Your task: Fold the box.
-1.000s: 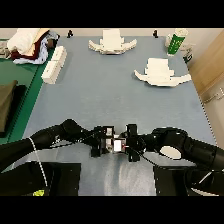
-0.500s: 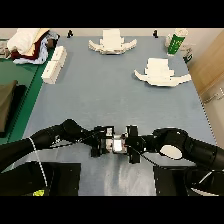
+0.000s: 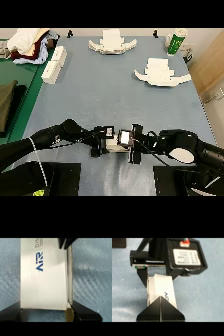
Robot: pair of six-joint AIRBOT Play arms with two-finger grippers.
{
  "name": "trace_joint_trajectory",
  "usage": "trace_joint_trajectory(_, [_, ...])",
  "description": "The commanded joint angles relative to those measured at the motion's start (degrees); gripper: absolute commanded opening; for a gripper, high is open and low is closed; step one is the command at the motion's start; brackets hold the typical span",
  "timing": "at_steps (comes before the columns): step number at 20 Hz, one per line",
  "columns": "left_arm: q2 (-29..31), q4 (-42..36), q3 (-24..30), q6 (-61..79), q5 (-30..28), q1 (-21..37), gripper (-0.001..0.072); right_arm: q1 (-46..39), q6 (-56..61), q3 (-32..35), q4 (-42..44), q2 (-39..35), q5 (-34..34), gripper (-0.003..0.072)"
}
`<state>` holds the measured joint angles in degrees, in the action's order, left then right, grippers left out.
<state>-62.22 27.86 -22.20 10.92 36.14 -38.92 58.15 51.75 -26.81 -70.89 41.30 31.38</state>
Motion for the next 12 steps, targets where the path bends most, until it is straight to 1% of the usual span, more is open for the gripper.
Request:
trace_joint_trajectory(1, [0.04,0.0,0.0,-0.02,0.0,-0.02,0.0514,-0.04,14.1,6.25,2.47,-1.03,-11.89,0.0002])
trace_joint_trajectory(2, [0.04,0.0,0.0,-0.02,0.0,-0.02,0.0514,0.22,14.47,9.18,5.99,-1.03,-18.03,0.0001])
trace_joint_trajectory(3, [0.04,0.0,0.0,-0.02,0.0,-0.02,0.0514,0.76,14.43,11.3,10.19,-1.03,-22.51,0.0002])
trace_joint_trajectory(4, [0.04,0.0,0.0,-0.02,0.0,-0.02,0.0514,1.4,14.45,12.74,13.75,-1.01,-25.07,0.0002])
trace_joint_trajectory(6, [0.04,0.0,0.0,-0.02,0.0,-0.02,0.0514,2.36,14.45,14.34,17.27,-1.01,-26.08,0.0002])
trace_joint_trajectory(8, [0.04,0.0,0.0,-0.02,0.0,-0.02,0.0514,3.04,14.45,15.37,18.62,-1.01,-26.03,0.0002])
trace_joint_trajectory(12, [0.04,0.0,0.0,-0.02,0.0,-0.02,0.0514,3.39,14.47,16.61,18.95,-0.9,-26.05,0.0002])
